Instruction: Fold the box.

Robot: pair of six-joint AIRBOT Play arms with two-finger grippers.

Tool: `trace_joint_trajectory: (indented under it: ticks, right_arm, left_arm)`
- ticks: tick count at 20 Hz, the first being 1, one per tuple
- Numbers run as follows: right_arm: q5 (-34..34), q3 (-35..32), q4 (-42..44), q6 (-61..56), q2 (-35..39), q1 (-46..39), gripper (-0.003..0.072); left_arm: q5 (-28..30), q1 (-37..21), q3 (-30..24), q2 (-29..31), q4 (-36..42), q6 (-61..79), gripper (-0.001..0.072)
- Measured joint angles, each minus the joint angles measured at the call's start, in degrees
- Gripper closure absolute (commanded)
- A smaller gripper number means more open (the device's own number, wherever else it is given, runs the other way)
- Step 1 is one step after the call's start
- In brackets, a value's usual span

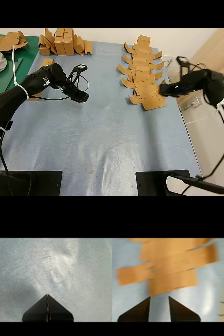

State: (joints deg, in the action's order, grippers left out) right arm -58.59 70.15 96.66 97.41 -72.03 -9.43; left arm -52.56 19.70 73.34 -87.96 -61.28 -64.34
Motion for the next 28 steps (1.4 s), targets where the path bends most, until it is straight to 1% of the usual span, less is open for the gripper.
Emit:
trace_joint_trajectory:
  ticks: [2,4,8,9,10,11,12,16,22,23,25,26,28]
  right_arm:
    - [-1.38,6.14,-0.72,1.25,-5.51,-5.75,0.0301]
    - [-2.19,11.61,0.39,6.19,-11.28,-10.03,0.0301]
    - [-3.26,20.20,2.58,15.78,-21.49,-13.92,0.0301]
    - [-3.39,21.75,3.52,17.55,-23.45,-14.29,0.0291]
    - [-3.61,23.19,4.94,19.08,-25.29,-14.62,0.0202]
    - [-3.89,24.33,6.29,20.68,-26.69,-14.67,0.0200]
    - [-4.22,25.07,7.50,22.10,-27.63,-14.67,0.0179]
    - [-5.46,26.58,10.01,26.80,-29.66,-14.86,0.0179]
    - [-4.28,27.06,11.78,30.42,-34.03,-14.43,0.0187]
    - [-4.17,27.08,11.98,30.62,-34.86,-14.16,0.0238]
    - [-4.44,27.08,12.20,30.86,-36.02,-13.57,0.0624]
    - [-4.74,27.10,12.22,31.04,-36.30,-13.35,0.0682]
    - [-5.95,27.10,12.74,31.08,-36.44,-12.79,0.0683]
  left_arm:
    - [0.00,0.00,0.00,0.00,0.00,0.00,0.0694]
    - [0.00,0.00,0.00,0.00,-0.02,0.00,0.0694]
    - [0.00,-0.02,0.00,0.00,0.00,0.02,0.0694]
    - [0.00,0.00,0.00,0.00,0.00,0.02,0.0694]
    - [0.00,0.00,0.00,0.00,0.00,0.02,0.0694]
    - [0.00,0.00,0.00,0.00,0.00,0.02,0.0694]
    - [0.00,0.00,0.00,0.00,0.00,0.02,0.0694]
    - [0.02,0.00,0.00,0.00,0.00,0.02,0.0694]
    - [0.02,-0.02,0.00,0.00,0.00,0.02,0.0694]
    - [0.02,0.00,0.00,0.00,0.00,0.02,0.0694]
    - [0.02,0.00,0.00,0.00,0.00,0.00,0.0694]
    - [0.02,0.00,0.00,0.00,0.00,0.02,0.0694]
    - [0.02,0.00,0.00,0.00,0.00,0.00,0.0694]
